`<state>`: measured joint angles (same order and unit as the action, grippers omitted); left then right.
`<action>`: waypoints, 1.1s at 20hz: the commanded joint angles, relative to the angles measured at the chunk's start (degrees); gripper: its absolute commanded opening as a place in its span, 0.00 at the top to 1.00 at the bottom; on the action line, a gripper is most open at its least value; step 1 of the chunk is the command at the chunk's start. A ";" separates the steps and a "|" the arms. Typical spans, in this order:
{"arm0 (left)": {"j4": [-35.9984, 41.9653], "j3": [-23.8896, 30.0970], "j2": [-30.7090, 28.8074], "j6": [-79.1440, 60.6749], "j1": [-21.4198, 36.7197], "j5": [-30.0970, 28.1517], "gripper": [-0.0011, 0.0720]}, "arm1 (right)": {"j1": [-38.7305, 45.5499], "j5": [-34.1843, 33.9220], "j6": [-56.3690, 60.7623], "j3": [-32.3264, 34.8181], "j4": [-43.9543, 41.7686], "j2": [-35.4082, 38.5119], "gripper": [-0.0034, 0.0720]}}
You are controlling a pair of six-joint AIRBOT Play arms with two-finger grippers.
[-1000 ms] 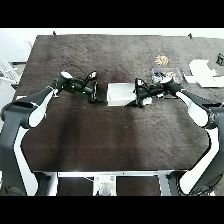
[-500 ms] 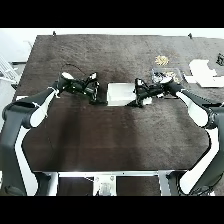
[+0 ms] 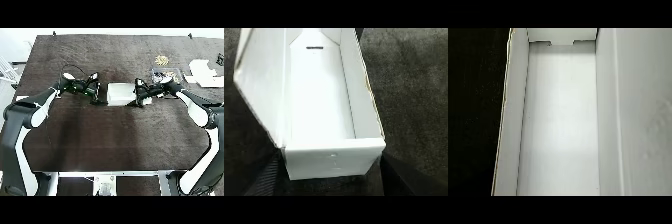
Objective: Fold the box and place the chain.
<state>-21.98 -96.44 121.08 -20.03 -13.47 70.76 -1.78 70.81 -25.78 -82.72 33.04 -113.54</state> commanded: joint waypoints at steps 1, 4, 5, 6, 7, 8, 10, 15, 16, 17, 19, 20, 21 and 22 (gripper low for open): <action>-0.22 0.00 0.11 -0.07 -0.44 -0.33 0.00 | -0.04 -0.02 0.02 -0.02 0.00 0.02 0.18; 0.00 -0.13 0.87 0.00 -1.64 -2.03 0.00 | -0.04 -0.02 0.02 -0.02 0.00 0.02 0.18; 0.00 -0.13 1.09 -0.04 -1.95 -2.54 0.00 | -0.04 -0.02 0.02 -0.02 0.00 0.02 0.18; -0.02 -0.13 1.22 -0.02 -2.03 -3.13 0.00 | -0.04 -0.02 0.02 -0.02 -0.02 0.02 0.18; -0.07 -0.13 1.44 -0.02 -2.05 -3.41 0.00 | -0.04 -0.02 0.02 -0.02 0.00 0.02 0.18; -0.15 -0.13 1.73 0.00 -2.05 -3.52 0.00 | -0.04 -0.02 0.02 -0.02 0.00 0.02 0.18; -0.17 -0.11 2.05 -0.02 -2.27 -4.26 0.00 | -0.04 -0.02 0.02 -0.02 0.00 0.02 0.18; 0.31 -0.13 2.29 -1.20 -3.30 -5.81 0.00 | -0.04 -0.02 0.02 -0.02 0.00 0.02 0.18; 0.61 -0.20 2.29 -1.73 -3.30 -5.77 0.00 | -0.04 -0.02 0.02 -0.02 0.00 0.02 0.18; 0.76 -0.31 2.27 -1.97 -3.30 -5.79 0.00 | -0.04 -0.02 0.02 -0.02 0.00 0.02 0.18; 0.72 -0.28 2.29 -1.95 -3.30 -5.77 0.00 | -0.04 -0.02 0.02 -0.02 0.00 0.02 0.18; 0.72 -0.28 2.29 -1.95 -3.30 -5.75 0.00 | -0.04 -0.02 0.02 -0.02 0.00 0.02 0.18; 0.79 -0.28 2.29 -1.95 -3.30 -5.84 0.00 | -0.04 -0.02 0.02 -0.02 0.00 0.02 0.18; 0.76 -0.28 2.29 -1.90 -3.30 -5.79 0.00 | -0.04 -0.02 0.02 -0.02 0.00 0.02 0.18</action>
